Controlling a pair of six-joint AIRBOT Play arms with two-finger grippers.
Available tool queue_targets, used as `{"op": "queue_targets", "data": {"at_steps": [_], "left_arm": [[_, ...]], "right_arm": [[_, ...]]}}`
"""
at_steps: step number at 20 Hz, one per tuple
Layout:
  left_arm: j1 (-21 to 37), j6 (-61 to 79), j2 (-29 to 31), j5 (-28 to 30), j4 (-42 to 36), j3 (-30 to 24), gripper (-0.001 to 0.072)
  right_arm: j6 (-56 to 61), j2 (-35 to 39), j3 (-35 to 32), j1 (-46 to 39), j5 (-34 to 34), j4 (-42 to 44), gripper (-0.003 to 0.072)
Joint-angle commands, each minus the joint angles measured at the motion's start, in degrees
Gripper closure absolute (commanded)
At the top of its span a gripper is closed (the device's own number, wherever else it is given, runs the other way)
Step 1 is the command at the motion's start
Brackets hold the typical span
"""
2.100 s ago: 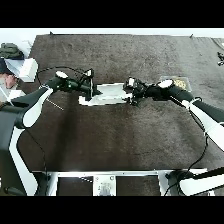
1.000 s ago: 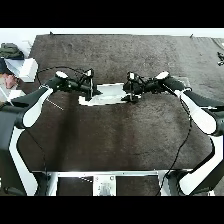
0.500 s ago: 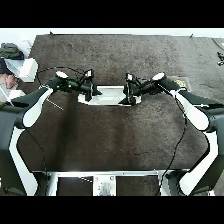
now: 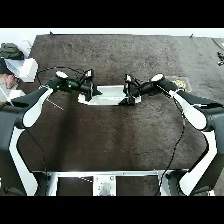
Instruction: Fold the box and place the chain.
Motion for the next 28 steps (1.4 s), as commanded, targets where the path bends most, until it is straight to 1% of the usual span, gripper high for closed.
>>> {"op": "queue_targets", "data": {"at_steps": [1, 3, 14, 15, 16, 28], "left_arm": [[0.04, -0.02, -0.02, 0.02, 0.00, -0.02, 0.0697], [0.04, -0.02, -0.02, 0.00, 0.00, -0.02, 0.0697], [0.04, -0.02, -0.02, 0.02, 0.02, -0.02, 0.0697], [0.04, -0.02, -0.02, 0.02, 0.02, -0.02, 0.0697], [0.04, -0.02, -0.02, 0.02, 0.02, -0.02, 0.0697], [0.04, -0.02, -0.02, 0.00, 0.00, -0.02, 0.0697]], "right_arm": [[-0.37, -0.04, 0.00, 0.59, -0.20, 0.04, 0.0096], [-1.79, -0.04, 0.02, 0.85, -0.35, 0.09, 0.0096], [-1.86, -1.25, 0.00, 0.46, -0.94, 0.07, 0.0097], [-1.84, -1.27, 0.02, 0.44, -0.94, 0.07, 0.0143], [-1.88, -1.27, 0.02, 0.46, -0.96, 0.07, 0.0147], [-2.97, -1.29, 0.00, 0.87, -1.77, -0.70, 0.0141]]}}
